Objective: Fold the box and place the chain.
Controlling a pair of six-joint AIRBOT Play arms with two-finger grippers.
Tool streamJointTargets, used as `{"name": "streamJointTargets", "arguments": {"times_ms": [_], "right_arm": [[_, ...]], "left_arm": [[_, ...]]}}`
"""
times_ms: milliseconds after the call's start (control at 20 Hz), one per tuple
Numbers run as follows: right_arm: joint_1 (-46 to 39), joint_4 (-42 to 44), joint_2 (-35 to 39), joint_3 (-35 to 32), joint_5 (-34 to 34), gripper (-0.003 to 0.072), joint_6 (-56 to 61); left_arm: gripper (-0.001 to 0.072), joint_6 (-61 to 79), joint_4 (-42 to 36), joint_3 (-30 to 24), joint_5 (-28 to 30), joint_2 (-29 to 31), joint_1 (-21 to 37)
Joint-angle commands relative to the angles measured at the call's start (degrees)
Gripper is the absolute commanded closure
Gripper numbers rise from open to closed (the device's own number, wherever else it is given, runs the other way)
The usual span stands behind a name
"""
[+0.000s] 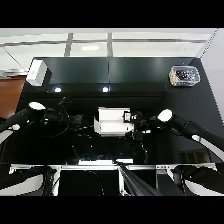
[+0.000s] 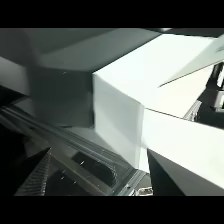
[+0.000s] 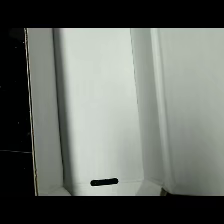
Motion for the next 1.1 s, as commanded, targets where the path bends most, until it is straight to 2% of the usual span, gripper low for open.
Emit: {"name": "streamJointTargets", "arguments": {"times_ms": [0, 250, 450, 550, 650, 900, 1050], "right_arm": [[0.02, 0.0, 0.0, 0.02, 0.0, 0.0673, 0.0], [0.02, 0.0, 0.0, 0.02, 0.0, 0.0673, 0.0], [0.02, 0.0, 0.0, 0.02, 0.02, 0.0672, 0.0], [0.02, 0.0, 0.0, 0.02, 0.02, 0.0672, 0.0], [0.02, 0.0, 0.0, 0.02, 0.02, 0.0672, 0.0], [0.02, 0.0, 0.0, 0.02, 0.0, 0.0672, 0.0], [0.02, 0.0, 0.0, 0.02, 0.02, 0.0672, 0.0]], "left_arm": [[0.0016, -1.14, 0.68, 2.82, 0.37, -0.02, -4.13], [0.0018, -15.17, 13.99, 9.55, 7.87, -0.02, -15.17], [0.002, -17.2, 14.75, 12.61, 7.87, -0.02, -17.4], [0.0039, -19.87, 15.72, 12.59, 7.87, -0.02, -17.51], [0.0178, -23.76, 18.88, 12.61, 7.89, -0.02, -18.45], [0.0209, -32.96, 24.57, 13.33, 11.43, -0.04, -24.2], [0.0209, -44.81, 35.01, 16.33, 11.5, -0.04, -28.41]]}}
